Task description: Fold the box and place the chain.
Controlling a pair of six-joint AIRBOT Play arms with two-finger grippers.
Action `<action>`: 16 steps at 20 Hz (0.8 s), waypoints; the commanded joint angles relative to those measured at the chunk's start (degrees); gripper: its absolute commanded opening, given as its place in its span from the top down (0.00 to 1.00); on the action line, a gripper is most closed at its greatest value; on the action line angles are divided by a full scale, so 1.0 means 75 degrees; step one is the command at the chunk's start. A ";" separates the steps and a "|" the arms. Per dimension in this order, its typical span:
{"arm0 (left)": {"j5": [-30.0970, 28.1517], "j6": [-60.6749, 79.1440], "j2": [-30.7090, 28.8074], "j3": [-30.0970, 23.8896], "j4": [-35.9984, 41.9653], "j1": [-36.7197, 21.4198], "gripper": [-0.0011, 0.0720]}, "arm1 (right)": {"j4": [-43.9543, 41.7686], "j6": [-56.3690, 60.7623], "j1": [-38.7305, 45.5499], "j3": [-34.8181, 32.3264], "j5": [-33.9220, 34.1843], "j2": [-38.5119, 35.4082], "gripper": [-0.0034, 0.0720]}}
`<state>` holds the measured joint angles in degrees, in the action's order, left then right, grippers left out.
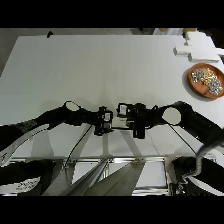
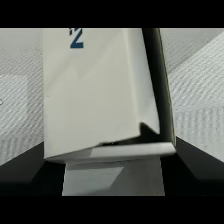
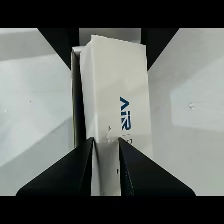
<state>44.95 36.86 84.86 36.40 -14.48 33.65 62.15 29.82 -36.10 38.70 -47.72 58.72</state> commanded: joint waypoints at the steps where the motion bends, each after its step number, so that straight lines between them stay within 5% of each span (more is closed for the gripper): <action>1: 0.0038 0.0015 -0.0006 0.0000 -0.0015 0.0003 0.80 | -0.0379 0.0038 -0.0003 -0.0178 0.0297 0.0006 0.76; 12: 0.0038 0.0012 -0.0006 0.0000 -0.0015 0.0003 0.80 | -0.1145 0.0017 -0.0003 -0.0597 0.0254 -0.0006 0.68; 16: 0.0038 0.0012 -0.0006 0.0000 -0.0015 0.0003 0.80 | -0.1148 0.0017 -0.0003 -0.0597 0.0262 -0.0102 0.55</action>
